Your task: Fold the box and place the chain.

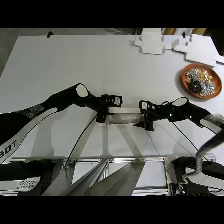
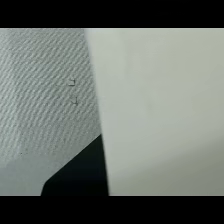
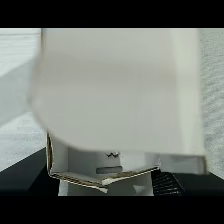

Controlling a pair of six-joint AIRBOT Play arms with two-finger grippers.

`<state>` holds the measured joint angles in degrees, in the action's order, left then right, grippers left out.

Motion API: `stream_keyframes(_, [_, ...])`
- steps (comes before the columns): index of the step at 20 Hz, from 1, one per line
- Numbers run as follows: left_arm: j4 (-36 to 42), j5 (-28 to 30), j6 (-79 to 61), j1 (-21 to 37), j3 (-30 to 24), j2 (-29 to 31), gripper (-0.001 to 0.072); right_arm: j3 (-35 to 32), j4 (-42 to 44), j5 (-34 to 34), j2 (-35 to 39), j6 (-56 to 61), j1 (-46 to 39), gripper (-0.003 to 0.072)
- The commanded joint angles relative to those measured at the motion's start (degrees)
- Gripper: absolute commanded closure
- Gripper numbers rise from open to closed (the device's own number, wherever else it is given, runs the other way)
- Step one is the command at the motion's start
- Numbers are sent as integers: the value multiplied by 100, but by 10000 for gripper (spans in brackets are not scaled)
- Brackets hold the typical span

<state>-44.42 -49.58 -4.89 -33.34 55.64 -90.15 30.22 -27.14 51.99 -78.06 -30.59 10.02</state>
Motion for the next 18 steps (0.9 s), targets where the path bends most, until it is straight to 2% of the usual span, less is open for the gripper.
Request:
stream_keyframes(1, [0,2,-2,4,4,4,699,0,-2,-31,-4,7,4,264])
stream_keyframes(18, [0,2,-2,4,4,4,699,0,-4,11,-4,28,2,274])
